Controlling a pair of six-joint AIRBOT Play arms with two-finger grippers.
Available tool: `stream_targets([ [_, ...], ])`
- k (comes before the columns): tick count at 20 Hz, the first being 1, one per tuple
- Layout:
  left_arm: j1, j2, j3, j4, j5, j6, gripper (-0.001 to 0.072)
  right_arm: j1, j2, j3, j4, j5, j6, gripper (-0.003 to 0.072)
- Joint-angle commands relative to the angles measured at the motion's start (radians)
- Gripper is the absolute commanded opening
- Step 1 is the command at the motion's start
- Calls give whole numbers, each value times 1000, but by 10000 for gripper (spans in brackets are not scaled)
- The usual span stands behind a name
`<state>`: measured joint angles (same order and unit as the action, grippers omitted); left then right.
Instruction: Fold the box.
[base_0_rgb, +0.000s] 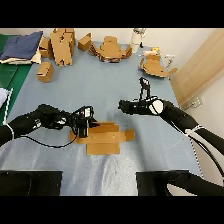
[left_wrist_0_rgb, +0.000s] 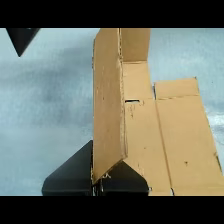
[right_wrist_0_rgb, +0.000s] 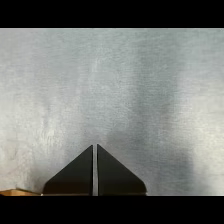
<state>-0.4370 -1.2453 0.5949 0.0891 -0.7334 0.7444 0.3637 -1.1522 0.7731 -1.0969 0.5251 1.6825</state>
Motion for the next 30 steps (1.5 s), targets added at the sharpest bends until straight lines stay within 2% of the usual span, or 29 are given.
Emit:
stream_targets([
  [1,0,0,-27,0,0,5,13,6,0,0,0,-9,0,39],
  [6,0,1,-33,-10,-36,54,13,6,0,0,-6,-10,0,39],
  [11,0,1,-18,-142,-38,158,13,6,0,0,-6,-11,0,39],
  [16,0,0,-42,-133,-63,148,13,6,0,0,-8,-18,0,39],
  [26,0,0,-85,-92,-51,148,13,6,0,0,-7,-31,0,39],
  [30,-39,3,-100,-58,-32,151,13,6,0,0,-7,-32,0,39],
])
